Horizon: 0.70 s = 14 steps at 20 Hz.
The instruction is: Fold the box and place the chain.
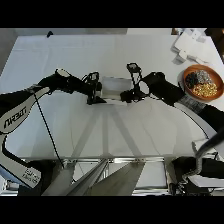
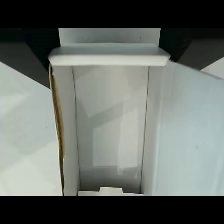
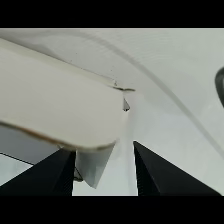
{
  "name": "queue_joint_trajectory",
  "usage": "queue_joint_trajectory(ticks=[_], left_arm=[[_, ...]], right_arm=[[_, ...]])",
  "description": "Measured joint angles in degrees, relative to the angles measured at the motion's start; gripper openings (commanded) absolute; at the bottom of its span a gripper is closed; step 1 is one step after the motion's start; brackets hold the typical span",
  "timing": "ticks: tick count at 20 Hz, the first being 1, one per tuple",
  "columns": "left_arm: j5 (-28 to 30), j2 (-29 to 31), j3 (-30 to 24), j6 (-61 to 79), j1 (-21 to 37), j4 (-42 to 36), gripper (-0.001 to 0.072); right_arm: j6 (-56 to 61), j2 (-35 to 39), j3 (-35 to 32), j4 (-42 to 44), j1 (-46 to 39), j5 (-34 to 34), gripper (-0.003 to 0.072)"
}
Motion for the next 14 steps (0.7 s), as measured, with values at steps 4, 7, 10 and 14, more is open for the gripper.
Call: queue_joint_trajectory(ticks=[4, 7, 10, 14], left_arm=[[-0.1, 0.0, 0.0, 0.0, 0.0, 0.3, 0.0437], [-0.2, 0.0, 0.0, 0.0, 0.1, 0.4, 0.0437], [-0.2, 0.0, 0.0, 0.0, 0.1, 0.3, 0.0437], [-0.1, 0.0, 0.0, 0.0, 0.1, 0.1, 0.0436]], right_arm=[[0.3, 0.0, 0.6, 2.4, 0.0, -0.2, 0.0411], [-1.4, 0.1, 1.7, 5.5, -0.9, -0.1, 0.0415], [-4.5, 0.2, 2.6, 9.5, -1.7, 0.7, 0.0415], [-6.9, 0.2, 3.1, 11.6, -2.1, 2.1, 0.0415]])
